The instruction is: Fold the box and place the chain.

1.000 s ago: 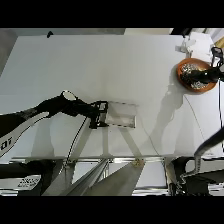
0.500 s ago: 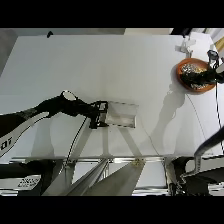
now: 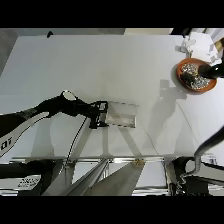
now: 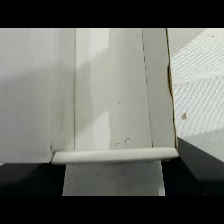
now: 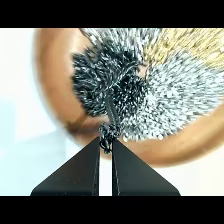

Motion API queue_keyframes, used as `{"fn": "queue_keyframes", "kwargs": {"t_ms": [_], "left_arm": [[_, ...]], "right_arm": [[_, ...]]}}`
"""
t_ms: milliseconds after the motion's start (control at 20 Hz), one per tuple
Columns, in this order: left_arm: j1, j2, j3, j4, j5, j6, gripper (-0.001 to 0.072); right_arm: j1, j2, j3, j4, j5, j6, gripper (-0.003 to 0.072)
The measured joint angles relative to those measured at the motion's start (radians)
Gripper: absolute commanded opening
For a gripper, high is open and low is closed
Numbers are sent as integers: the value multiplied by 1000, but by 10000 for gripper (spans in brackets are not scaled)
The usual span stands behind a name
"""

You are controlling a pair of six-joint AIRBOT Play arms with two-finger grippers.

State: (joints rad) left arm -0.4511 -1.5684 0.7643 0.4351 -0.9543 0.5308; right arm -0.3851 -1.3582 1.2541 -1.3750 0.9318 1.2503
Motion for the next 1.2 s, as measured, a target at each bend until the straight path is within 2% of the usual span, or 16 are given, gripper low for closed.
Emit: {"fn": "queue_keyframes", "kwargs": {"t_ms": [200, 600, 850, 1200], "left_arm": [[0, 0, 0, 0, 0, 0, 273], [0, 0, 0, 0, 0, 0, 273], [0, 0, 0, 0, 0, 0, 273], [0, 0, 0, 0, 0, 0, 273]], "right_arm": [[0, 259, 0, 88, 137, -55, 18], [0, 711, 0, 394, 423, -92, 17], [0, 877, 0, 567, 528, -80, 17], [0, 966, -1, 790, 604, -77, 17]]}}
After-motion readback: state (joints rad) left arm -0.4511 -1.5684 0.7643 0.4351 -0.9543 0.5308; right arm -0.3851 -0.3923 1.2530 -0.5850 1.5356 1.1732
